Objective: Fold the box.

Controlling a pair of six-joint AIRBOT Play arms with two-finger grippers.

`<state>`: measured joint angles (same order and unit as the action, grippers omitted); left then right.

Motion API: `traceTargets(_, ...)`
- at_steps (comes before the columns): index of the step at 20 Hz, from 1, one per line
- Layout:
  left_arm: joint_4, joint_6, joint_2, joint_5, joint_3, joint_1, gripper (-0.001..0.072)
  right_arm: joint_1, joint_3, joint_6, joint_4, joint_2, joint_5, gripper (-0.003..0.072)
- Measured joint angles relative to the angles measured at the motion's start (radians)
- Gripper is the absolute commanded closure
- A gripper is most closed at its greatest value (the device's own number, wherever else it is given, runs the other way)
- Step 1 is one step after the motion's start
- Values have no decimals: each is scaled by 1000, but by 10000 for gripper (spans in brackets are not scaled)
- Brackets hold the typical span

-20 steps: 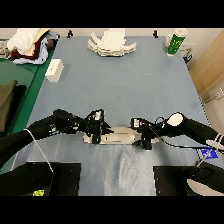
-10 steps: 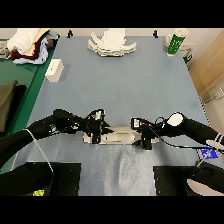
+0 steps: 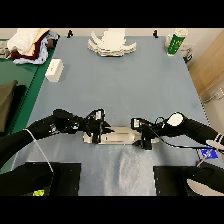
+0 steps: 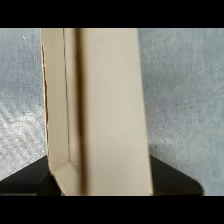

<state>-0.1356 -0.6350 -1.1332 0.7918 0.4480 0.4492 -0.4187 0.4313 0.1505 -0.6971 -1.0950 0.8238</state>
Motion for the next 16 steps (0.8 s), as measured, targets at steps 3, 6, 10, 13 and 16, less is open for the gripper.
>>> traceTargets(3, 3, 2, -1, -10, 0, 0, 230, -1, -2, 3, -1, -1, 12, 234)
traceTargets(6, -2, 13, 1, -28, 0, -1, 229, -1, -2, 0, 0, -1, 8, 234)
traceTargets(10, -164, 305, 76, -82, 0, -44, 231, -2, -2, -1, -1, -1, 2, 234)
traceTargets(13, -433, 713, 238, -2, 8, -108, 630, -2, -2, -2, -1, -1, -2, 234)
traceTargets(16, -606, 1117, 433, 140, 18, -141, 694, -1, -2, -2, -1, -1, -3, 234)
